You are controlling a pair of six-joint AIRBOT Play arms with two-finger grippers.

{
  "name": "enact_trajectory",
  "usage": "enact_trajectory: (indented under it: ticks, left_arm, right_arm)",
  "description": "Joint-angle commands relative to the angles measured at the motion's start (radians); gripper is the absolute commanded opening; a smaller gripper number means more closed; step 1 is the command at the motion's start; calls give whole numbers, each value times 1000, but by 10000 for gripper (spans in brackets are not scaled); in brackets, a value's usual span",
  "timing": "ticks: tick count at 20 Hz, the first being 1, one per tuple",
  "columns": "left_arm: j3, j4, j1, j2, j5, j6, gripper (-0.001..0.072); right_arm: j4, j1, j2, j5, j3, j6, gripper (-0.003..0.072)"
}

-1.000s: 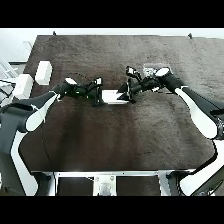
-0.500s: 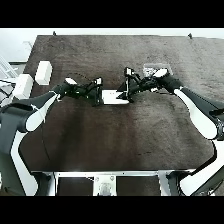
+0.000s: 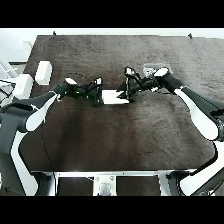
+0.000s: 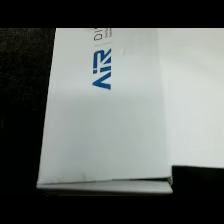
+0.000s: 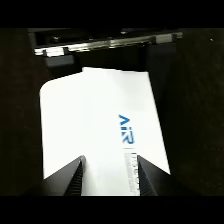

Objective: Fold the box and place the chain.

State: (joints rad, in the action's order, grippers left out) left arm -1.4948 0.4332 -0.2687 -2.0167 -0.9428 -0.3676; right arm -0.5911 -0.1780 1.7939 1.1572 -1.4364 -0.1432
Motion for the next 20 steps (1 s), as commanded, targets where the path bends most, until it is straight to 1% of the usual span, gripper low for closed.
enact_trajectory:
  ticks: [1,3,5,7,10,12,15,16,20]
  left_arm:
    - [0,0,0,0,0,0,529]
    - [0,0,0,0,0,0,528]
    - [0,0,0,0,0,0,528]
    - [0,0,0,0,0,0,529]
    - [0,0,0,0,0,0,528]
    - [0,0,0,0,0,0,528]
    - [0,0,0,0,0,0,528]
    - [0,0,0,0,0,0,529]
    - [0,0,0,0,0,0,528]
  right_arm:
    - [5,1,-49,73,10,3,373]
    - [20,1,-103,61,47,-5,361]
    - [34,1,-134,11,99,-45,359]
    - [35,0,-124,-66,130,-65,359]
    - [61,0,-97,-107,133,-86,360]
    - [60,0,-95,-104,134,-98,360]
    - [119,3,-121,6,130,-131,359]
    - [142,6,-138,23,130,-131,360]
    - [211,19,-205,18,128,-187,363]
